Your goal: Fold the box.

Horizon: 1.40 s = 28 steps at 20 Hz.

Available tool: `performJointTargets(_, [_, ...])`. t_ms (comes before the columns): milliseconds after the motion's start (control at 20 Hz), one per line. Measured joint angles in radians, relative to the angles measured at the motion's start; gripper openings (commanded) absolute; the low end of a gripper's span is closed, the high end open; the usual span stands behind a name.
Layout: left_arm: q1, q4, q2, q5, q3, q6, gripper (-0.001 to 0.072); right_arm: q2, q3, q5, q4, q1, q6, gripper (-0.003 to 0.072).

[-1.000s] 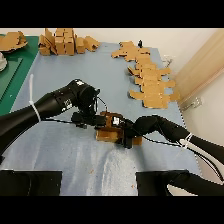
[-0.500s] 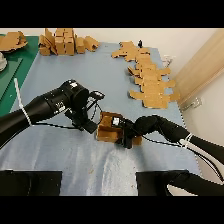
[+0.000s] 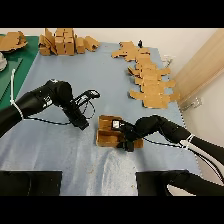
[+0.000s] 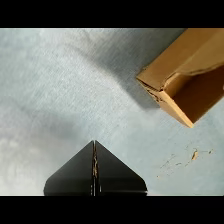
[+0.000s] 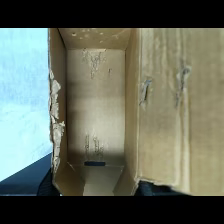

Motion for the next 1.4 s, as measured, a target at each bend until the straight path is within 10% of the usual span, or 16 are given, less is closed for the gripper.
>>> performJointTargets(600, [0.032, -0.243, -0.001, 0.122, -0.132, 0.426, 0.0014, 0.006, 0.000, 0.084, -0.027, 0.000, 0.000, 0.0454])
performJointTargets(650, [0.031, -0.248, -0.001, 0.126, -0.135, 0.444, 0.0063, 0.006, 0.000, 0.088, -0.028, 0.000, 0.000, 0.0455])
performJointTargets(750, [0.028, -0.255, -0.001, 0.132, -0.139, 0.481, 0.0656, 0.006, 0.000, 0.089, -0.029, 0.000, 0.000, 0.0455])
performJointTargets(850, [0.028, -0.263, -0.001, 0.138, -0.141, 0.505, 0.0602, 0.006, 0.000, 0.088, -0.029, 0.000, 0.000, 0.0454])
performJointTargets(950, [0.028, -0.265, -0.001, 0.160, -0.142, 0.513, 0.0344, 0.006, 0.000, 0.084, -0.029, 0.000, 0.000, 0.0454])
performJointTargets(1400, [0.085, -0.406, 0.008, 0.250, -0.219, 0.870, 0.0360, 0.006, 0.000, 0.071, -0.029, 0.000, 0.001, 0.0455])
